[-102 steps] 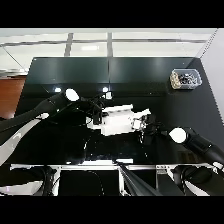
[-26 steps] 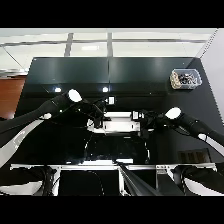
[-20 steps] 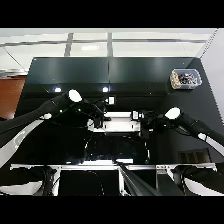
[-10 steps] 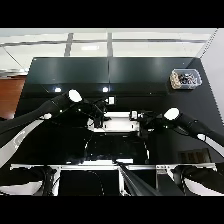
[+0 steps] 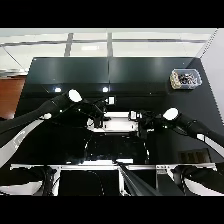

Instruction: Fold the box and place the chain.

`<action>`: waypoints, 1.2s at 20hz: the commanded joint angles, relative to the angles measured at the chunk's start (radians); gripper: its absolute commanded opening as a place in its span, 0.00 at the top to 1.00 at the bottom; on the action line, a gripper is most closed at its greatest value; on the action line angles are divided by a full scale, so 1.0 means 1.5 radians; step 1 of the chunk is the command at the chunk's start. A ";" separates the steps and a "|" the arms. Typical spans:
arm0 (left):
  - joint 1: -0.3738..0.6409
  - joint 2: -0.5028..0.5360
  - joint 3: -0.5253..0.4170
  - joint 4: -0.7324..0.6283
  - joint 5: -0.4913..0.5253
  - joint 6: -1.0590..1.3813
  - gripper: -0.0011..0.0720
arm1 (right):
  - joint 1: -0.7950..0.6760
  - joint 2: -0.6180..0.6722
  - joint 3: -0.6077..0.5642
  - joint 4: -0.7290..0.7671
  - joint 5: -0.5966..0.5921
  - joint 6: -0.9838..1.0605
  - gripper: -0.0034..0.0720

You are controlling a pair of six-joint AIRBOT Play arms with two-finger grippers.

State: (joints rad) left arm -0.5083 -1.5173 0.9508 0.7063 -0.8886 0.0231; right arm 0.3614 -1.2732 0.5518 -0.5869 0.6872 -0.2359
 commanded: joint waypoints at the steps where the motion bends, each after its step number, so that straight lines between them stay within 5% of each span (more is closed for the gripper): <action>1: -0.001 0.000 0.000 0.000 0.001 0.000 0.95 | 0.001 0.000 0.001 0.000 -0.002 -0.001 0.24; 6: -0.001 0.000 0.000 0.000 -0.001 0.000 0.95 | 0.001 0.000 0.001 0.000 -0.002 -0.002 0.25; 8: 0.000 0.005 0.000 0.001 -0.017 -0.004 0.94 | 0.001 0.000 0.001 -0.001 0.000 -0.002 0.57; 9: 0.000 0.013 0.000 0.001 -0.028 -0.005 0.84 | 0.001 0.000 0.001 -0.001 0.001 -0.002 0.62; 12: 0.001 0.058 0.000 0.040 -0.043 -0.067 0.11 | 0.001 0.000 0.001 -0.001 0.001 -0.002 0.64; 13: 0.003 0.078 0.000 0.075 -0.040 -0.129 0.00 | 0.001 0.000 0.001 -0.001 0.001 -0.002 0.64; 18: 0.037 0.163 0.000 0.270 -0.135 -0.409 0.00 | 0.001 0.000 0.001 -0.007 0.007 -0.005 0.63; 21: 0.052 0.164 -0.005 0.254 -0.219 -0.509 0.08 | 0.001 0.000 0.001 -0.007 0.008 -0.005 0.63; 24: 0.045 0.156 -0.041 0.154 -0.241 -0.542 0.54 | 0.001 0.000 0.001 -0.007 0.008 -0.011 0.63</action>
State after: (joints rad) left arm -0.4431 -1.2850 0.9226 1.0176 -1.1793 -0.6785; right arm 0.3622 -1.2732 0.5518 -0.5964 0.6956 -0.2440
